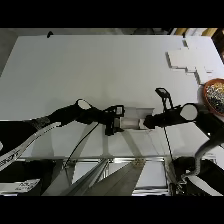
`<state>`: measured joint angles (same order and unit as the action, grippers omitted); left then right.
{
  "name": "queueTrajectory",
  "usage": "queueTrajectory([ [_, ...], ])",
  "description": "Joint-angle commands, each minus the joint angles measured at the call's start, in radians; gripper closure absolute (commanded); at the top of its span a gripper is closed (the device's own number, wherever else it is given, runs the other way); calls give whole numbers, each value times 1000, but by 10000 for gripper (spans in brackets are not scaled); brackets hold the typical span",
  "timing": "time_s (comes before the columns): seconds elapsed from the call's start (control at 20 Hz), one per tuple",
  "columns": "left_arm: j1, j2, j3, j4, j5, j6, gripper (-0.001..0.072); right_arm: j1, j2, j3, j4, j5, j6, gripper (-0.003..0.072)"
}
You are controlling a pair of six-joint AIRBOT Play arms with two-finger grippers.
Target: Fold the box and place the chain.
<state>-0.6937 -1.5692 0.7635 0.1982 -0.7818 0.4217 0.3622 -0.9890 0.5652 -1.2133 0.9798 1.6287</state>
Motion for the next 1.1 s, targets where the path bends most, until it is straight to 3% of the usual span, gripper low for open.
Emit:
queueTrajectory([
  [0.0,0,1,0,0,0,0,397,98,-82,69,-175,58,225,282],
  [0.2,0,1,0,0,0,0,397,175,-130,72,-206,9,351,283],
  [0.5,0,1,0,0,0,0,397,179,-143,72,-268,-12,505,294],
  [1.05,0,1,0,0,0,0,397,216,-144,71,-310,-26,484,382],
])
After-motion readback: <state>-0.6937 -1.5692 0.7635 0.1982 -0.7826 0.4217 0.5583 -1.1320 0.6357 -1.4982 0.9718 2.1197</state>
